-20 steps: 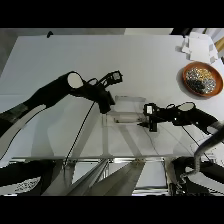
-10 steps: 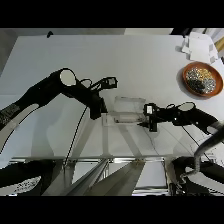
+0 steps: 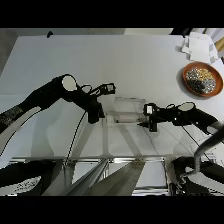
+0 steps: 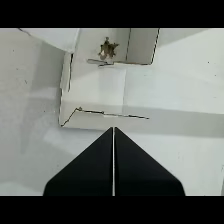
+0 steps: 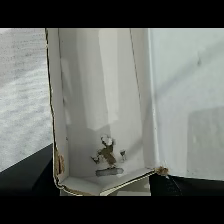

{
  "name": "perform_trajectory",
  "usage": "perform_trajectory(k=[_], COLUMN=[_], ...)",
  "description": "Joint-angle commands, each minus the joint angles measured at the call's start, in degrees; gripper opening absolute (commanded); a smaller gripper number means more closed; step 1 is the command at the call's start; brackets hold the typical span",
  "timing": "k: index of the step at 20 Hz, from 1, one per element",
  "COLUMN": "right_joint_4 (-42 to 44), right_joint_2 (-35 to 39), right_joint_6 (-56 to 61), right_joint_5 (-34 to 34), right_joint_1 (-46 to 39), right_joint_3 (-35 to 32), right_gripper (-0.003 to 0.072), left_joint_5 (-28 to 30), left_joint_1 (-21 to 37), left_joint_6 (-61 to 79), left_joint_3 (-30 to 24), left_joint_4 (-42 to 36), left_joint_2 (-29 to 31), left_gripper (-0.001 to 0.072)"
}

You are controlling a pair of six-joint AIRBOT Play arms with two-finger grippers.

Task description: Fold the box and place the chain.

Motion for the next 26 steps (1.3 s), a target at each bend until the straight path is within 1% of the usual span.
perform_trajectory(k=[1, 7, 12, 14, 17, 20, 22, 23, 25, 26], right_joint_4=[0.0, 0.0, 0.0, 0.0, 0.0, 0.0, 0.0, 0.0, 0.0, 0.0], right_joint_2=[0.0, 0.0, 0.0, 0.0, 0.0, 0.0, 0.0, 0.0, 0.0, 0.0], right_joint_6=[0.0, 0.0, 0.0, 0.0, 0.0, 0.0, 0.0, 0.0, 0.0, 0.0], right_joint_5=[0.0, 0.0, 0.0, 0.0, 0.0, 0.0, 0.0, 0.0, 0.0, 0.0], right_joint_1=[0.0, 0.0, 0.0, 0.0, 0.0, 0.0, 0.0, 0.0, 0.0, 0.0], right_joint_3=[0.0, 0.0, 0.0, 0.0, 0.0, 0.0, 0.0, 0.0, 0.0, 0.0], right_gripper=[0.0413, 0.0413, 0.0413, 0.0413, 0.0413, 0.0413, 0.0413, 0.0413, 0.0413, 0.0413], left_joint_5=[0.5, -0.4, -0.7, 0.4, 4.2, 8.9, 11.9, 11.5, 8.6, 7.6], left_joint_1=[0.1, 0.1, 0.1, 0.1, 0.1, 0.1, 0.1, -0.1, -0.8, -1.5], left_joint_6=[-0.1, 0.0, 0.0, 0.0, -0.1, -0.1, 0.6, 2.8, 7.2, 7.7], left_joint_3=[-0.7, -0.7, -0.7, -0.7, -0.7, -0.7, -0.7, -0.7, -0.7, -0.7], left_joint_4=[1.9, 6.2, 6.7, 6.7, 6.3, 4.3, 1.0, -1.7, -7.2, -7.9], left_joint_2=[0.0, 0.0, 0.0, 0.0, 1.2, 4.5, 7.1, 8.0, 8.7, 8.5], left_gripper=[0.0002, 0.0002, 0.0002, 0.0002, 0.0002, 0.0002, 0.0005, 0.0005, 0.0005, 0.0005])
